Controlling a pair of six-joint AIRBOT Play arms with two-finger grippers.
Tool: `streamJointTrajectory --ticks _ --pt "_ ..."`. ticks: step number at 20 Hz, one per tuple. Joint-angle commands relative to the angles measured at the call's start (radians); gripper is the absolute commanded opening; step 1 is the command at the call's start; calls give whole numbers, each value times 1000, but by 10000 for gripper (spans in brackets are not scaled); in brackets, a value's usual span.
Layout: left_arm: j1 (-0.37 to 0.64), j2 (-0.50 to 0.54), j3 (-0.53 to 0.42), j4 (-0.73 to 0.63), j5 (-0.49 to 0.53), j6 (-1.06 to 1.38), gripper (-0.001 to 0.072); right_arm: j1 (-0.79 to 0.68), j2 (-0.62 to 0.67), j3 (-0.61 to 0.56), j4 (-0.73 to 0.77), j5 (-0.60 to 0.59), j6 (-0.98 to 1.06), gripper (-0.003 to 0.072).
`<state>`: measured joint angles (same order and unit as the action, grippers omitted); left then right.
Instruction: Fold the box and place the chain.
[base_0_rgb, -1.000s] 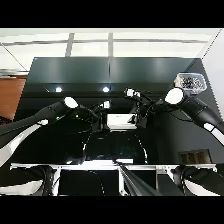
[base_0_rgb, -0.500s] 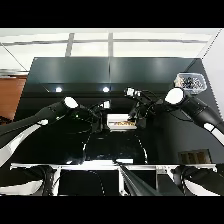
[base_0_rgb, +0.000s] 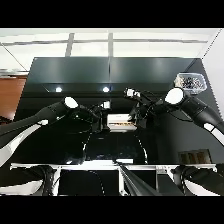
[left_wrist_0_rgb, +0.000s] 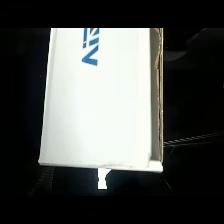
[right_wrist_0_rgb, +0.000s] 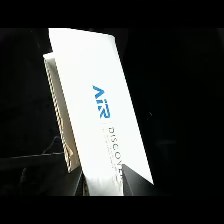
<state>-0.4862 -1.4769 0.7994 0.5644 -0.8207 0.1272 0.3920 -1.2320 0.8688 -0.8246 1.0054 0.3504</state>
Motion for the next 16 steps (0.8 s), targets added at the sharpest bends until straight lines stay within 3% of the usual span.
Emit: streamJointTrajectory --ticks 1,16 --pt "0 0 1 0 2 -1 335 1 0 -1 0 8 13 276" --pt "0 0 1 0 2 -1 335 1 0 -1 -1 23 26 277"
